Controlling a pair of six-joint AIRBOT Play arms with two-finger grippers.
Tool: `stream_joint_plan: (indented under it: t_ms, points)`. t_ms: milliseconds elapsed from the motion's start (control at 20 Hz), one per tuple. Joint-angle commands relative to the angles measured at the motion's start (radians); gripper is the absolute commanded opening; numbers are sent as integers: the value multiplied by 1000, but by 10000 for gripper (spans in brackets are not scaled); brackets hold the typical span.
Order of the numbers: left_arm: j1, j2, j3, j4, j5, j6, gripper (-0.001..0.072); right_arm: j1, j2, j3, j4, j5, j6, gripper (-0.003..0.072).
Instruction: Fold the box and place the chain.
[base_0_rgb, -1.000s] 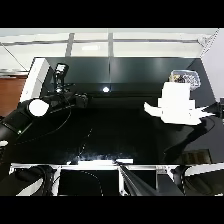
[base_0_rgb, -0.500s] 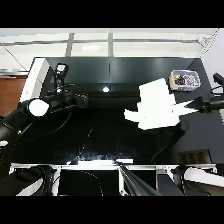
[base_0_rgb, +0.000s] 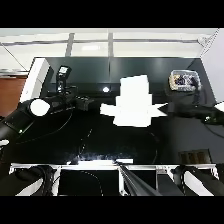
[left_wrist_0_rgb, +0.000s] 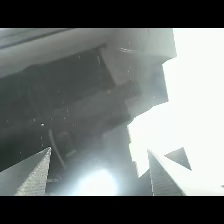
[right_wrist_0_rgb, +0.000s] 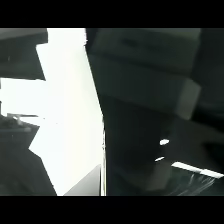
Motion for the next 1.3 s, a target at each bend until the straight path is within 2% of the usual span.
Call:
stream_joint_plan:
  t_ms: [0,100,250,400,500,600,800,900,950,1150,1250]
  points:
    - [0,-15,0,0,-8,0,705,200,44,-86,64,-152,-151,11]
    - [0,-16,0,0,-7,0,705,264,58,-100,63,-192,-227,12]
    - [0,-16,0,-1,-15,-10,705,320,85,-140,61,-228,-236,11]
    - [21,-34,1,-15,-107,-105,705,371,102,-172,61,-323,-236,12]
    - [63,-61,0,-111,-175,-85,705,396,102,-172,63,-354,-235,11]
    - [96,-100,1,-247,-243,52,705,401,102,-172,63,-345,-235,12]
    - [187,-254,1,-587,-514,366,705,401,102,-172,63,-340,-235,12]
    - [216,-328,1,-747,-599,494,705,401,102,-172,63,-331,-234,12]
    - [219,-359,1,-799,-610,545,705,401,102,-172,63,-324,-233,12]
    - [185,-448,45,-793,-585,581,705,401,102,-172,63,-307,-229,12]
    - [147,-498,95,-777,-620,592,705,401,102,-172,63,-307,-224,12]
